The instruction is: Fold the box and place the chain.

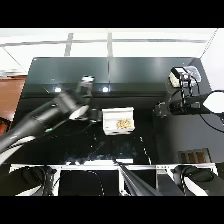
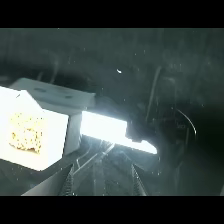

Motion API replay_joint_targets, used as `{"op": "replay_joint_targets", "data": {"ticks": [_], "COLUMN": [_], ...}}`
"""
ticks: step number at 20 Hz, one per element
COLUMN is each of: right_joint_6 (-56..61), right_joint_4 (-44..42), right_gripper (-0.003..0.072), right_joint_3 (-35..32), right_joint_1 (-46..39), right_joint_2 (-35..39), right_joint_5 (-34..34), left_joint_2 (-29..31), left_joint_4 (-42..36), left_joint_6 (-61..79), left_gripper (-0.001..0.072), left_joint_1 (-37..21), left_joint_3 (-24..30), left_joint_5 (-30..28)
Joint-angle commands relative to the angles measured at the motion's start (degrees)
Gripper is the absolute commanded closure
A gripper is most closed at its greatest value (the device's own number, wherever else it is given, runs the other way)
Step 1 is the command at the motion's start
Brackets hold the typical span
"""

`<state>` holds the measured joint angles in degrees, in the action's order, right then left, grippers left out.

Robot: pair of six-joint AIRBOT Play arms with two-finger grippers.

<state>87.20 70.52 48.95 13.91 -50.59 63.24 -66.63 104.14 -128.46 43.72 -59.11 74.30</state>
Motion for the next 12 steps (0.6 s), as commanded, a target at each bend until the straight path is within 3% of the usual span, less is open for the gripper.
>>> {"op": "replay_joint_targets", "data": {"ticks": [1, 2, 4, 6, 8, 10, 11, 12], "right_joint_6": [0.0, 0.0, 0.0, 0.0, 0.1, 0.2, 0.4, 0.4], "right_joint_4": [0.1, 0.0, 0.0, 0.0, 0.0, 0.0, 0.0, 0.0], "right_gripper": [0.0265, 0.0265, 0.0265, 0.0265, 0.0265, 0.0265, 0.0265, 0.0265], "right_joint_3": [0.1, 0.1, 0.1, 0.1, 0.1, 0.1, 0.1, 0.1], "right_joint_1": [0.0, 0.0, 0.0, 0.0, 0.0, 0.0, 0.0, 0.0], "right_joint_2": [0.0, 0.0, 0.0, 0.0, 0.0, 0.0, 0.0, 0.0], "right_joint_5": [-3.0, -4.0, -5.4, -5.6, -5.1, -4.7, -4.5, -4.5], "left_joint_2": [13.7, 15.6, 15.2, 12.3, 9.2, 6.5, 5.5, 4.9], "left_joint_4": [-3.1, -14.3, -46.6, -69.4, -75.1, -79.3, -81.4, -81.7], "left_joint_6": [5.1, 12.4, 44.5, 78.6, 102.7, 117.1, 124.4, 132.6], "left_gripper": [0.02, 0.0201, 0.02, 0.02, 0.0199, 0.0198, 0.0155, -0.0011], "left_joint_1": [-12.6, -19.1, -30.8, -36.4, -36.3, -34.9, -33.7, -32.3], "left_joint_3": [15.8, 21.0, 29.5, 33.6, 34.2, 33.9, 33.9, 33.9], "left_joint_5": [-5.3, -11.5, -18.6, -16.3, -15.4, -16.6, -17.2, -18.0]}}
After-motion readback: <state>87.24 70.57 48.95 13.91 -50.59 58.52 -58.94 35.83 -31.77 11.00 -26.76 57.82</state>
